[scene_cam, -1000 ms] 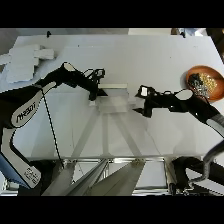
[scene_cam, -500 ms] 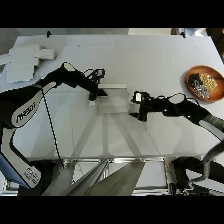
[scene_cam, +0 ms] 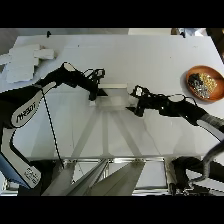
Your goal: Fold the box and place the chain.
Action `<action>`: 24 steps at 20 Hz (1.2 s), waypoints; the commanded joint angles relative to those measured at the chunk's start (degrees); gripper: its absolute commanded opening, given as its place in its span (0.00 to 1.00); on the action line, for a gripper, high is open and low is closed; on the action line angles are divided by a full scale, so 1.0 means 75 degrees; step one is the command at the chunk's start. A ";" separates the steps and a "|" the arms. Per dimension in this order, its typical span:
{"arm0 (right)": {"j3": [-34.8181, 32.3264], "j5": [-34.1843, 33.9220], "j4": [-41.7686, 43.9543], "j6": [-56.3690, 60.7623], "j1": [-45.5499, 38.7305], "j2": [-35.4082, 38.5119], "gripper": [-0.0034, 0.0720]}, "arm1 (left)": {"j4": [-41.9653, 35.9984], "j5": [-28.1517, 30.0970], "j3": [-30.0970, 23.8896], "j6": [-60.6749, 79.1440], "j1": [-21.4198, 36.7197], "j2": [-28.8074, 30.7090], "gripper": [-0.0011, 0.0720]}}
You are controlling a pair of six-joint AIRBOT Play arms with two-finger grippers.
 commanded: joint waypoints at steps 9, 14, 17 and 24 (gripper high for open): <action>-0.0772 -0.0245 -0.1335 0.1099 0.0000 0.1513 0.96 | 0.0003 0.0000 -0.0003 0.0003 0.0003 -0.0003 0.03; -0.1172 -0.0402 -0.1373 0.0947 0.0000 0.1309 0.96 | 0.0000 0.0000 -0.0003 0.0003 0.0000 -0.0003 0.03; -0.1169 -0.0659 -0.1174 0.0664 0.0006 0.0831 0.96 | 0.0003 -0.0003 -0.0003 0.0003 0.0000 -0.0006 0.03; -0.1163 -0.0458 0.2002 -0.1781 0.0012 0.0560 0.96 | 0.0000 0.0000 -0.0003 0.0003 0.0000 -0.0003 0.03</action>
